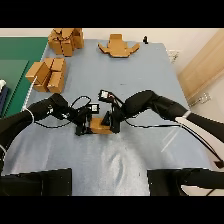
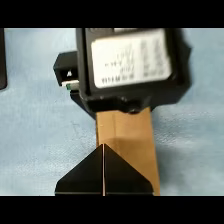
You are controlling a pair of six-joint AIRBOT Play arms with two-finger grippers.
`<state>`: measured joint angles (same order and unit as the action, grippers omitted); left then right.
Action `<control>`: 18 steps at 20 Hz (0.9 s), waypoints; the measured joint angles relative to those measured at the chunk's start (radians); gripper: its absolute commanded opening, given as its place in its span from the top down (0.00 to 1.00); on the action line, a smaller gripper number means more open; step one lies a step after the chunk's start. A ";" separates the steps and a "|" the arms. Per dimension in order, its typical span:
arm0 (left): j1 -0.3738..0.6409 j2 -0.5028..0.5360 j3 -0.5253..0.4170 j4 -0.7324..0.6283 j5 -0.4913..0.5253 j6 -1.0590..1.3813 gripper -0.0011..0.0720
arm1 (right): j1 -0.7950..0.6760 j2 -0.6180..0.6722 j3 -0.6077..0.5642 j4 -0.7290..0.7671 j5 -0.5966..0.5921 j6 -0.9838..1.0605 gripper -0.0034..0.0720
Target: Fold the box.
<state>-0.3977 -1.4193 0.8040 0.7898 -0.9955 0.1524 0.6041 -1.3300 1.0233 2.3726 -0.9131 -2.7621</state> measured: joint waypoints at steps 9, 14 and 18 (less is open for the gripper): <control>0.105 0.241 0.019 0.008 0.330 -0.541 0.97 | -0.116 0.268 -0.061 -0.354 0.061 0.399 0.95; 0.270 0.211 0.196 0.249 0.400 -1.081 0.97 | -0.146 0.315 -0.137 -0.398 0.072 0.511 0.95; 0.323 0.035 0.435 0.553 0.283 -1.461 0.97 | -0.151 0.323 -0.185 -0.381 0.095 0.537 0.95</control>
<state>-0.0742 -1.3842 1.2392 1.3430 -0.7128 -1.3083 0.4526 -1.0073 0.8387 1.9911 -0.8185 -2.2253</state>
